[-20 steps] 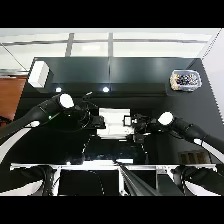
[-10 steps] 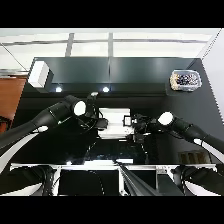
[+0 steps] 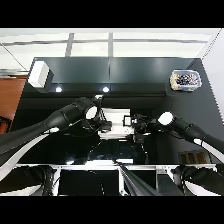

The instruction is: Fold the box and place the chain.

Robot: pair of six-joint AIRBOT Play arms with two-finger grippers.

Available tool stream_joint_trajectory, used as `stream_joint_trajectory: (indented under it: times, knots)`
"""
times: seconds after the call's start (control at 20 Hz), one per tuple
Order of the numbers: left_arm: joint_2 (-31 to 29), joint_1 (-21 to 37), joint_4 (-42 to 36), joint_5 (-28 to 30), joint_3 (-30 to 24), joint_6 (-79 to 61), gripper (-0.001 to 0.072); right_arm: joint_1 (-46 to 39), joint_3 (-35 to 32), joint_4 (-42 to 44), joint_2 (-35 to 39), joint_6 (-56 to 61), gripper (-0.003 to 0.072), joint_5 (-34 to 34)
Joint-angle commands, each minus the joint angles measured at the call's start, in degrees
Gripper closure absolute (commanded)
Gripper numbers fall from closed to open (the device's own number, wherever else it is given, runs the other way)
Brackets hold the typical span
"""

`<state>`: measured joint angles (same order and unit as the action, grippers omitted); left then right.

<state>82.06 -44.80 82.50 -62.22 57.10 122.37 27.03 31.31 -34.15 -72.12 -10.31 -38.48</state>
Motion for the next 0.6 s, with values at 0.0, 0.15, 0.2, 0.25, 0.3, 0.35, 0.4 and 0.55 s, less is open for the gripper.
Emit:
stream_joint_trajectory:
  times: [0.0,0.15,0.2,0.25,0.3,0.35,0.4,0.55]
  knots:
    - [0.6,-0.9,4.2,-1.2,0.4,3.9,0.0374,0.1,0.0,0.0,0.0,0.0,0.061,-0.1]
    - [0.6,-0.8,3.9,-1.5,0.4,3.9,0.0381,0.1,0.0,0.0,0.0,0.0,0.061,-0.1]
    - [0.6,-0.9,3.7,-1.5,0.4,4.0,0.0384,0.1,0.0,0.0,0.0,0.0,0.061,0.0]
    - [0.6,-0.9,3.5,-1.5,0.4,4.1,0.0418,0.1,0.0,0.0,0.0,0.0,0.061,0.0]
    - [0.6,-0.9,3.3,-1.5,0.4,4.2,0.0439,0.1,0.0,0.0,0.0,0.0,0.061,0.0]
    - [0.6,-1.0,3.3,-1.3,0.4,4.5,0.0439,0.1,0.0,0.0,0.0,0.0,0.0611,-0.1]
    - [0.6,-1.3,3.8,-1.0,0.4,5.5,0.0439,0.1,0.0,0.0,0.0,0.0,0.061,0.0]
    - [1.1,-1.6,3.8,-0.1,0.4,6.9,0.0439,0.1,0.0,0.0,0.0,0.0,0.061,-0.1]
